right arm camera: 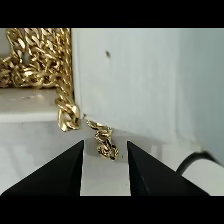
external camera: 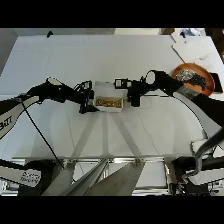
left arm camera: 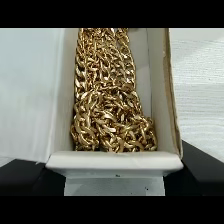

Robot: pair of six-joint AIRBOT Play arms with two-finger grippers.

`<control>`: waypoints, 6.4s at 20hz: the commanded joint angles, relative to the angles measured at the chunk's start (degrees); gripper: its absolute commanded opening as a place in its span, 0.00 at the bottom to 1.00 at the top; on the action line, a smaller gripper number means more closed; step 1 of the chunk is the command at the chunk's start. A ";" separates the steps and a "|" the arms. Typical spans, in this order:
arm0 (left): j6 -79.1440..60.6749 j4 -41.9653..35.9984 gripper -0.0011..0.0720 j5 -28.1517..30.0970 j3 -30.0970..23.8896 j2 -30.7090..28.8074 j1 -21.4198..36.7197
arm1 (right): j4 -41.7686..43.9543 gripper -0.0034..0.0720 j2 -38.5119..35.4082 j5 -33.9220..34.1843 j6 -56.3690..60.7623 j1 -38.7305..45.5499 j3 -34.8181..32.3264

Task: Fold the box and place the chain.

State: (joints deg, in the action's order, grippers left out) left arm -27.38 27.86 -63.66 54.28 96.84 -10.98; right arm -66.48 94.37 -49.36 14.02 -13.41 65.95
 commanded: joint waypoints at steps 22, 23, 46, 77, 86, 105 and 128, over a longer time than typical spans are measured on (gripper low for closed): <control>-0.02 0.02 0.54 0.00 0.02 0.02 0.04 | -4.39 0.06 -16.92 -11.30 31.52 -6.60 0.24; -0.02 0.02 0.54 0.00 0.02 0.02 0.04 | -4.24 0.06 -16.85 -10.86 34.32 -8.02 0.37; -0.02 0.02 0.54 0.02 0.02 0.02 0.04 | -4.09 0.57 -10.93 -5.29 60.98 -10.54 19.10; -0.02 0.02 0.54 0.00 0.02 0.02 0.04 | -2.75 0.66 -8.11 4.61 35.67 -16.63 2.95; -0.02 0.02 0.54 0.00 0.02 0.02 0.04 | -8.41 0.63 -10.36 8.39 38.14 -17.49 2.38; -0.02 0.02 0.54 0.00 0.02 0.02 0.04 | -9.44 0.62 -7.72 7.48 41.72 -20.09 0.83; -0.02 0.02 0.54 0.00 0.02 0.02 0.04 | 32.04 0.05 -5.14 10.86 49.35 -12.90 0.96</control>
State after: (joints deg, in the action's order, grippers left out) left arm -27.40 27.86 -63.70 54.28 96.84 -10.96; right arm -42.37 85.78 -40.38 63.22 -25.74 66.89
